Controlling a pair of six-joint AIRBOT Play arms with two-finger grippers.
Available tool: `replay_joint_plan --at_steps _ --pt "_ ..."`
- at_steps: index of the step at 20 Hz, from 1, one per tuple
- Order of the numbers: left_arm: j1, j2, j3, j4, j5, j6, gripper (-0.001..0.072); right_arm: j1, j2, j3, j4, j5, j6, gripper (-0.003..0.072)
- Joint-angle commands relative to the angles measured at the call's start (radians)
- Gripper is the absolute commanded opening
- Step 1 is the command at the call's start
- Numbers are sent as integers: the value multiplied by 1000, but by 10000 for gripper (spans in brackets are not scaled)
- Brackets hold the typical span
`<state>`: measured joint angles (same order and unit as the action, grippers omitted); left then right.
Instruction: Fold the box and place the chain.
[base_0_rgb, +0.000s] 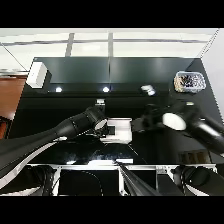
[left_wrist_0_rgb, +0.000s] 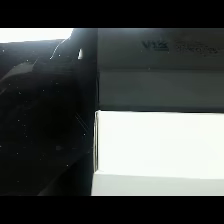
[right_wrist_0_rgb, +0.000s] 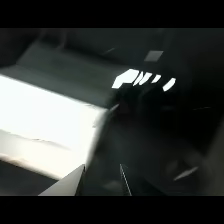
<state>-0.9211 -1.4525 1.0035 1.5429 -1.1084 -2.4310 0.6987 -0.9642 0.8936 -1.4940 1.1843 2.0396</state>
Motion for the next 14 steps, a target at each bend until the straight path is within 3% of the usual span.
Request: replay_joint_plan --at_steps 1,3,4,6,8,10,12,13,14 --pt "1 0 0 0 -1 0 25 -92 147 -31 -430 148 -32 272" --pt "1 0 0 0 -1 0 25 -177 152 -106 -662 159 -31 272" --pt "1 0 0 0 -1 0 25 -243 152 -160 -692 83 -31 273" --pt "1 0 0 0 0 0 25 -388 150 -267 -669 -151 24 272" --pt "1 0 0 0 0 0 25 -529 142 -340 -668 -398 228 273" --pt "1 0 0 0 0 0 25 -666 89 -316 -607 -573 335 275" --pt "1 0 0 0 1 0 25 -789 -8 -225 -478 -674 327 293" --pt "1 0 0 1 1 0 25 -843 -71 -159 -402 -700 305 421" --pt "1 0 0 0 1 0 25 -882 -137 -86 -323 -698 248 421"
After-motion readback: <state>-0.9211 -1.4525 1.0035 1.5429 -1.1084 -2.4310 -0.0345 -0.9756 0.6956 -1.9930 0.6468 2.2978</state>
